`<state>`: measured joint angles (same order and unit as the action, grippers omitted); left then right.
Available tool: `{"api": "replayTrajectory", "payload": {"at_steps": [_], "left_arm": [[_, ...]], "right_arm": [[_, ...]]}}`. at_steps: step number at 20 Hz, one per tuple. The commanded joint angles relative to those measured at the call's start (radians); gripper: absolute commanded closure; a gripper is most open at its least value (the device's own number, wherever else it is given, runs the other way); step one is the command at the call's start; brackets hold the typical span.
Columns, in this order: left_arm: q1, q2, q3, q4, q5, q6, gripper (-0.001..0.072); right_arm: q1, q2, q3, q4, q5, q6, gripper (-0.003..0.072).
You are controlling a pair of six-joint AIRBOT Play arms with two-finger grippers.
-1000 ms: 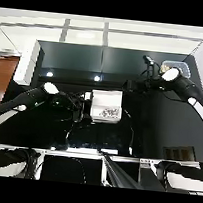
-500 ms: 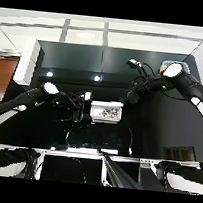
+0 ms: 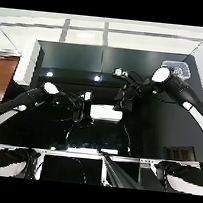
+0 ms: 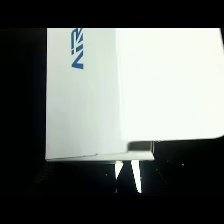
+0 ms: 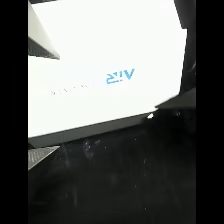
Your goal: Fold the box and place the chain.
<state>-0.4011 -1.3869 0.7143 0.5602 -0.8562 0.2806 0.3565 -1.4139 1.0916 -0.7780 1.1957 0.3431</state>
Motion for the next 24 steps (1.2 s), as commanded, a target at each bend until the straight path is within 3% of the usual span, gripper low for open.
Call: {"api": "replayTrajectory", "payload": {"at_steps": [1, 10, 11, 12, 14, 15, 24], "left_arm": [[0.0, -0.001, 0.0, 0.0, 0.0, 0.0, 0.0341], [0.0, -0.001, 0.0, 0.0, 0.0, 0.0, 0.0341], [0.0, -0.001, 0.0, 0.0, 0.0, 0.0, 0.0341], [0.0, -0.001, 0.0, 0.0, 0.0, 0.0, 0.0341], [0.0, -0.001, 0.0, 0.0, 0.0, 0.0, 0.0341], [0.0, -0.001, 0.0, 0.0, 0.0, 0.0, 0.034], [0.0, -0.001, 0.0, 0.0, 0.0, 0.0, 0.0341]], "right_arm": [[0.024, 0.001, -0.002, 0.001, 0.042, -0.017, 0.0077], [0.072, 0.002, -0.003, -0.07, -0.013, 0.013, 0.0078], [0.072, 0.002, -0.003, -0.069, -0.01, 0.013, 0.0206], [0.072, 0.002, -0.003, -0.068, -0.002, 0.013, 0.0283], [0.073, 0.002, -0.003, -0.064, 0.002, 0.019, 0.03], [0.073, 0.002, -0.003, -0.064, 0.008, 0.021, 0.043], [0.102, 0.001, -0.003, -0.072, 0.008, 0.058, 0.0451]]}}
